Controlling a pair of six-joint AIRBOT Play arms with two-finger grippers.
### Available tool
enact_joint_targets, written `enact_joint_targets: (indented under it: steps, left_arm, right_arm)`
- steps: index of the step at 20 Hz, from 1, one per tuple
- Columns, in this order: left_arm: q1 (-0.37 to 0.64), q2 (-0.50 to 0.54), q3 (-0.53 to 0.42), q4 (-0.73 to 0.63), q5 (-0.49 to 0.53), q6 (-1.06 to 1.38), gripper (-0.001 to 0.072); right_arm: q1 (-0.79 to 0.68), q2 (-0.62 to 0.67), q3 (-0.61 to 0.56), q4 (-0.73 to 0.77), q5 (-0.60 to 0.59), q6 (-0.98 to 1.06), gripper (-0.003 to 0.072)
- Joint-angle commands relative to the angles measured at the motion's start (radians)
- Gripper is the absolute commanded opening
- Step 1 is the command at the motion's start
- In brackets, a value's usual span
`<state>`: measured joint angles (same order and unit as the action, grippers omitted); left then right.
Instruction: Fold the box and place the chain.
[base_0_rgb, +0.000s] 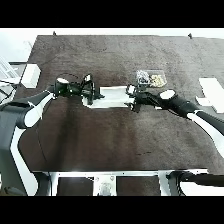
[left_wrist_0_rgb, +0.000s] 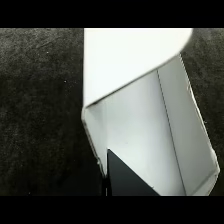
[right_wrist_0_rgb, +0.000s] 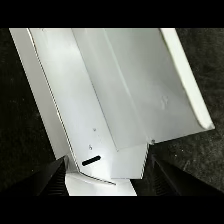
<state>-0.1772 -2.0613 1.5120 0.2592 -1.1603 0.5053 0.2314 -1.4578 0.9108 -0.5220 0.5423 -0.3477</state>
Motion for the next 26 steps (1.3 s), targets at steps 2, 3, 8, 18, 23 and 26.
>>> enact_joint_targets:
  steps: [2,3,8,18,23,26]
  left_arm:
    - [0.000,0.000,0.000,0.001,-0.001,0.000,0.0021]
    - [0.000,0.000,0.000,0.001,0.000,0.000,0.0022]
    - [0.000,0.000,0.000,0.001,-0.001,0.000,0.0022]
    - [0.000,0.000,0.000,0.001,-0.002,0.000,0.0021]
    - [0.000,0.000,0.000,0.001,-0.002,0.000,0.0022]
    - [0.000,0.000,0.000,0.001,-0.002,0.000,0.0021]
  right_arm:
    - [-0.036,-0.059,0.064,0.008,0.114,-0.021,0.0608]
    - [-0.048,-0.068,0.074,0.010,0.131,-0.021,0.0607]
    - [-0.100,-0.145,0.164,0.008,0.286,-0.020,0.0608]
    - [-0.137,-0.301,0.328,0.005,0.478,-0.020,0.0609]
    - [-0.137,-0.406,0.446,0.000,0.613,-0.021,0.0609]
    - [-0.137,-0.447,0.484,-0.019,0.655,-0.020,0.0609]
